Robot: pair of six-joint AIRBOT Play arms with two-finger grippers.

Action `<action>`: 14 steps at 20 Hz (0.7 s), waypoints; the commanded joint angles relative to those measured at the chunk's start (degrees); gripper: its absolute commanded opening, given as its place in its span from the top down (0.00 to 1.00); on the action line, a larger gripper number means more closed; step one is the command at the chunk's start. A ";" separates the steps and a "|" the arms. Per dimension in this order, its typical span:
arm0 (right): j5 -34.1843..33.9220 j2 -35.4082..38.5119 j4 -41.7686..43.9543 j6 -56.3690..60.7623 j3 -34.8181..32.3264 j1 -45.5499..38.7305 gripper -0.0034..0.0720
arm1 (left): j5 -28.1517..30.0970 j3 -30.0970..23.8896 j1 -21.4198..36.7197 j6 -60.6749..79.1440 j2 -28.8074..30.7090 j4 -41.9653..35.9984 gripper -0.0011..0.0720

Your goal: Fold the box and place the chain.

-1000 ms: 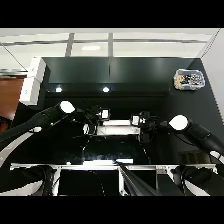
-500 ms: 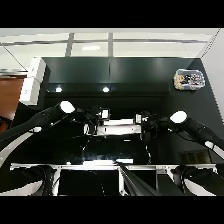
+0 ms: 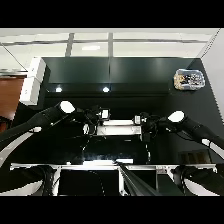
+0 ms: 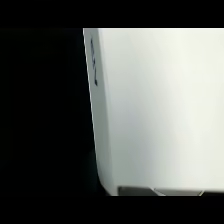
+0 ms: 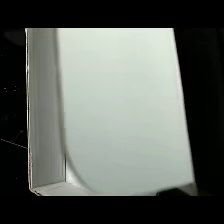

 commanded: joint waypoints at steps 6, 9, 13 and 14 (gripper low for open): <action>-3.23 -0.20 -1.57 3.82 0.00 0.98 0.06 | 0.02 -0.02 -0.02 -0.02 -0.02 0.02 0.95; -3.17 -0.20 -1.79 3.89 0.00 0.98 0.06 | 0.04 -0.02 -0.02 0.00 -0.02 0.02 0.95; -3.63 -0.33 -3.08 4.52 0.00 1.84 0.06 | 0.04 -0.02 -0.02 0.00 -0.02 0.02 0.95; -3.93 -0.35 -3.15 4.68 0.00 2.05 0.06 | 0.04 -0.02 -0.02 0.00 -0.02 0.02 0.95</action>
